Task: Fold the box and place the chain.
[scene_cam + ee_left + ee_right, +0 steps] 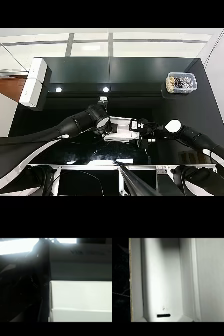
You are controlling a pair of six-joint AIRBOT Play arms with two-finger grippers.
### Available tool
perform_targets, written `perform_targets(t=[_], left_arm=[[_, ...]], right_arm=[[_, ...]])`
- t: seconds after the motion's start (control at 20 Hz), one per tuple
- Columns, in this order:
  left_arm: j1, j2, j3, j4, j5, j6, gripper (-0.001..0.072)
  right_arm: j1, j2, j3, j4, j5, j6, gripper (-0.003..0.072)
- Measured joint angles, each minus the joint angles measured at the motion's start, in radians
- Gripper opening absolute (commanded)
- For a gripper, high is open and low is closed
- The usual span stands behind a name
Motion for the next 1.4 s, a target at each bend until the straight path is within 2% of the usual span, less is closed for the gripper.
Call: perform_targets(t=[0.35, 0.4, 0.45, 0.5, 1.4], left_arm=[[-0.006, -0.011, -0.008, -0.002, 0.010, -0.040, 0.0213], [-0.006, -0.011, -0.008, -0.002, 0.010, -0.043, 0.0113], [-0.006, -0.012, -0.008, -0.004, 0.018, -0.043, 0.0042], [-0.006, -0.013, -0.008, -0.001, 0.019, -0.040, 0.0033], [-0.007, -0.013, -0.021, -0.007, 0.078, -0.050, 0.0034]], right_arm=[[0.000, 0.000, 0.000, 0.000, 0.000, 0.000, 0.0524], [0.000, 0.000, 0.000, 0.000, 0.000, 0.000, 0.0524], [0.000, 0.000, 0.000, 0.000, 0.000, 0.000, 0.0524], [0.000, 0.000, 0.000, 0.000, 0.000, 0.000, 0.0524], [0.000, 0.001, 0.000, 0.000, -0.003, 0.001, 0.0525]])
